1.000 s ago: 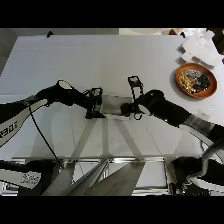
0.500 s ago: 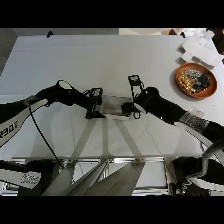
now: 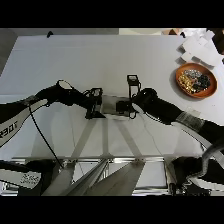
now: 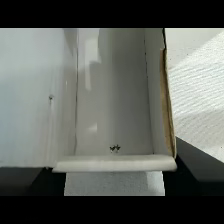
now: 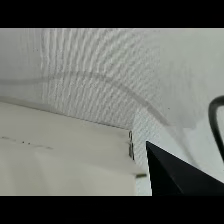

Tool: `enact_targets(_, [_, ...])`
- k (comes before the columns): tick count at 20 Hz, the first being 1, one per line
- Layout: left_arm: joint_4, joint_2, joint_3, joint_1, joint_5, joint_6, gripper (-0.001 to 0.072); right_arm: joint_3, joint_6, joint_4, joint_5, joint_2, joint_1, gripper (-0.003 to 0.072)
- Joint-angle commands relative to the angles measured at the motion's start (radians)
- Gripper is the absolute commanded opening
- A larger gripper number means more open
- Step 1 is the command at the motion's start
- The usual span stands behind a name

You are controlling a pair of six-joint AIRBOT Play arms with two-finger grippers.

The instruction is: Fold the box and place the chain.

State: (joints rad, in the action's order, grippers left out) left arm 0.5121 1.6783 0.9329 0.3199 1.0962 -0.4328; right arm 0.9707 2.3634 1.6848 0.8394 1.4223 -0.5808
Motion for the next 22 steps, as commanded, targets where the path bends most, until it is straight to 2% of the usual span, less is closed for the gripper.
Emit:
enact_targets(1, [0.0,0.0,0.0,0.0,0.0,0.0,0.0277,0.001,0.037,0.012,0.023,0.035,-0.002,0.0514])
enact_targets(3, [0.0,0.0,0.0,0.0,0.0,0.0,0.0277,0.001,0.074,0.014,0.025,0.057,-0.002,0.0357])
enact_targets(5, [0.0,0.0,0.0,0.0,0.0,0.0,0.0277,0.001,0.074,0.016,-0.037,0.061,-0.002,0.0204])
enact_targets(6, [0.0,0.0,0.0,0.0,0.0,0.0,0.0277,0.001,0.074,0.015,-0.072,0.061,-0.002,0.0021])
enact_targets(7, [0.0,0.0,0.0,0.0,0.0,0.0,0.0277,0.001,0.074,0.015,-0.089,0.061,-0.002,0.0009])
enact_targets(10, [0.0,0.0,0.0,0.0,0.0,0.0,0.0277,0.001,0.074,0.016,-0.097,0.061,-0.002,0.0012])
enact_targets(11, [0.0,0.0,0.0,0.0,0.0,0.0,0.0277,0.001,0.07,0.016,-0.097,0.059,-0.002,0.0096])
enact_targets(12, [0.0,0.0,0.0,0.0,0.0,0.0,0.0277,0.001,0.063,0.016,-0.097,0.052,-0.002,0.0272])
enact_targets(13, [0.0,0.0,0.0,0.0,0.0,0.0,0.0277,0.001,0.056,0.016,-0.095,0.038,-0.002,0.0382])
enact_targets(14, [0.0,0.0,0.0,0.0,0.0,0.0,0.0277,0.001,0.034,0.015,-0.091,0.016,0.0,0.0411])
enact_targets(18, [0.0,0.0,0.0,0.0,0.0,0.0,0.0277,0.001,0.002,0.013,0.045,-0.131,-0.001,0.041])
enact_targets(22, [0.0,0.0,0.0,0.0,0.0,0.0,0.0277,0.0,-0.186,0.049,0.176,-0.294,0.0,0.0409])
